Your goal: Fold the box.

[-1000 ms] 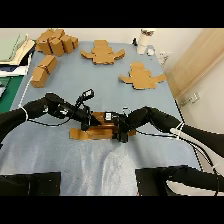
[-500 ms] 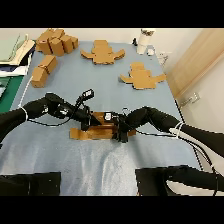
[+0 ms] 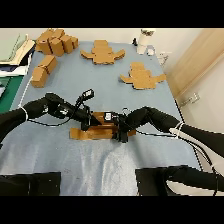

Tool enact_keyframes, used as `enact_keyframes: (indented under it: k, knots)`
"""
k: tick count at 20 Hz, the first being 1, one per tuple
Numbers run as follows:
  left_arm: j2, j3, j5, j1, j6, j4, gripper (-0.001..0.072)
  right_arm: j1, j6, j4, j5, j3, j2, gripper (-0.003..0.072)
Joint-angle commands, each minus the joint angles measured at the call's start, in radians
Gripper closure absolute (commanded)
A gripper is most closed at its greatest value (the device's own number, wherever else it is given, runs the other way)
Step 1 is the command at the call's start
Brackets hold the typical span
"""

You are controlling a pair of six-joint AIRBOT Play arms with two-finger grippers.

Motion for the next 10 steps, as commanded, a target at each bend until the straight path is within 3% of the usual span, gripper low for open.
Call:
enact_keyframes:
  k: [1, 3, 10]
  knots:
    - [-0.001, 0.000, 0.000, 0.000, 0.000, 0.000, 0.0697, 0.001, 0.000, 0.000, -0.001, -0.001, -0.001, 0.0188]
    - [-0.001, 0.000, 0.000, 0.000, 0.000, 0.000, 0.0697, 0.001, 0.000, 0.000, -0.001, -0.001, -0.001, 0.0229]
    - [0.000, 0.000, 0.001, 0.005, -0.025, 0.001, 0.0687, 0.001, 0.000, 0.000, -0.001, -0.001, -0.001, 0.0229]
